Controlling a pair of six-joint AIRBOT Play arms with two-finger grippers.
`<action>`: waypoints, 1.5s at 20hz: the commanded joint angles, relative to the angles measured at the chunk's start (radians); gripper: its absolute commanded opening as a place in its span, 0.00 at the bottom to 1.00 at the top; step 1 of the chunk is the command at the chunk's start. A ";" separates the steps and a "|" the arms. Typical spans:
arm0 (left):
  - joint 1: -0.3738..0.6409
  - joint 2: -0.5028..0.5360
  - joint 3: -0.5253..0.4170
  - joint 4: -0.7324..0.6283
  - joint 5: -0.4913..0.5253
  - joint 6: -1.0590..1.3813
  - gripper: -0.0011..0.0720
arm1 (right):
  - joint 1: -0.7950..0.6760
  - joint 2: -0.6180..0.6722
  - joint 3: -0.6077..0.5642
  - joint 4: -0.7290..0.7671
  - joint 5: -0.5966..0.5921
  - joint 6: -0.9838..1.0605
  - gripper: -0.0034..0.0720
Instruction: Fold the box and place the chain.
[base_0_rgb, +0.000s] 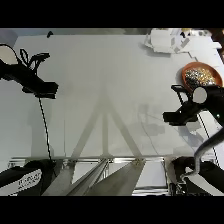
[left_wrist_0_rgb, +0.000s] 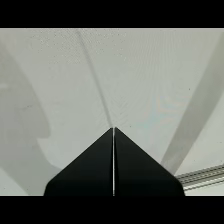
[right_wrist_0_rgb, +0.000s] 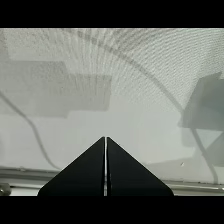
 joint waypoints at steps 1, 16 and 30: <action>0.001 0.001 0.000 0.000 0.000 0.000 0.02 | 0.001 0.001 0.000 0.000 -0.005 0.000 0.07; 0.001 0.001 0.000 0.000 0.000 0.000 0.02 | -0.314 0.000 0.237 -0.505 0.105 -0.035 0.07; 0.001 0.001 0.000 0.000 0.000 0.000 0.02 | -0.838 -0.392 0.387 -0.631 -0.123 -0.315 0.74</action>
